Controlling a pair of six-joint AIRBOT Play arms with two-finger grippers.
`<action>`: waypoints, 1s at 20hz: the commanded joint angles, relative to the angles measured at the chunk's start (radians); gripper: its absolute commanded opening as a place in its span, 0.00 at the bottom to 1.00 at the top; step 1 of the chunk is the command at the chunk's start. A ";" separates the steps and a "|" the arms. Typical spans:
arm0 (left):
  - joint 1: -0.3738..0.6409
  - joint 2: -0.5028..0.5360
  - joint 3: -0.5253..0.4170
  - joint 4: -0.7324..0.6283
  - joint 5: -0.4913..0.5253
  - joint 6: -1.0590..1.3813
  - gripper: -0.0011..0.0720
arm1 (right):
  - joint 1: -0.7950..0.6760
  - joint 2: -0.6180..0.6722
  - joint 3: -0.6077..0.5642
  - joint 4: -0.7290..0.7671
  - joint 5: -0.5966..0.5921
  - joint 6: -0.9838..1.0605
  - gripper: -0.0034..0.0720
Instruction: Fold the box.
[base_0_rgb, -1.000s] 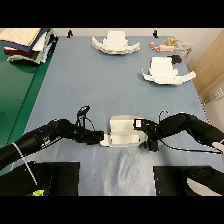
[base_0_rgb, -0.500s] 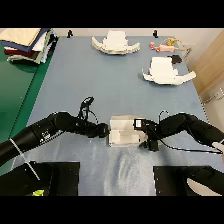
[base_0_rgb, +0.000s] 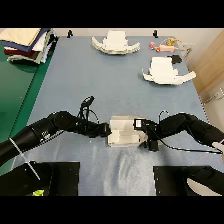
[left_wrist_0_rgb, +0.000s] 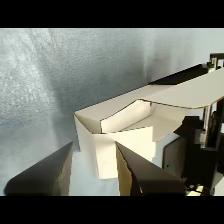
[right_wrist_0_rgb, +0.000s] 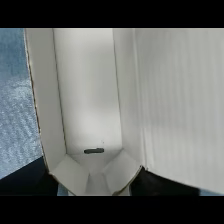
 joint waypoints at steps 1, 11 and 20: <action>0.000 -0.002 0.002 -0.033 -0.011 -0.001 0.58 | 0.000 0.001 0.001 0.000 0.000 0.000 0.77; -0.171 -0.140 0.164 0.335 -0.081 -0.394 0.57 | 0.000 0.000 0.001 0.000 0.000 0.000 0.77; -0.323 -0.336 0.424 0.629 -0.373 -0.739 0.57 | 0.000 0.001 0.001 0.000 0.000 0.000 0.77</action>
